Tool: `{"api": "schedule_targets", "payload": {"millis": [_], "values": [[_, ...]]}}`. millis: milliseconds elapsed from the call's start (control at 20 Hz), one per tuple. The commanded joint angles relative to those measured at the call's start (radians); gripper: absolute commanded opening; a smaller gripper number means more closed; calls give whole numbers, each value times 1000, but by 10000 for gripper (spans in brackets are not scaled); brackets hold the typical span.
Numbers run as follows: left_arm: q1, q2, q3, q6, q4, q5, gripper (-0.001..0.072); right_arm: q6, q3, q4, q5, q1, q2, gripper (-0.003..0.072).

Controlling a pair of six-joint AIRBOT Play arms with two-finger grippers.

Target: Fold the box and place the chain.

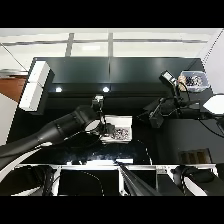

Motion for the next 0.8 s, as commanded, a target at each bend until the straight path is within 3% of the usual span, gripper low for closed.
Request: {"api": "schedule_targets", "payload": {"millis": [0, 150, 350, 450, 600, 700, 750], "values": [[1, 97, 15, 279, 13, -73, 489, 2, 1, -1, 0, -10, 2, 631], [48, 174, 7, 636, 5, -136, 489, 2, 1, -3, -8, -10, 2, 631], [316, 270, -127, 881, -92, -89, 488, 33, 1, -4, -8, -10, 2, 631], [496, 302, -224, 1118, -331, -37, 488, 84, 1, -4, -8, -10, 2, 631], [692, 304, -366, 1765, -867, -6, 489, 114, 1, -4, -8, -10, 2, 631], [704, 301, -439, 2121, -958, 77, 515, 124, 1, -5, -9, -10, 2, 631], [697, 299, -468, 2308, -974, 101, 584, 125, 1, -9, -14, -10, 2, 631]]}}
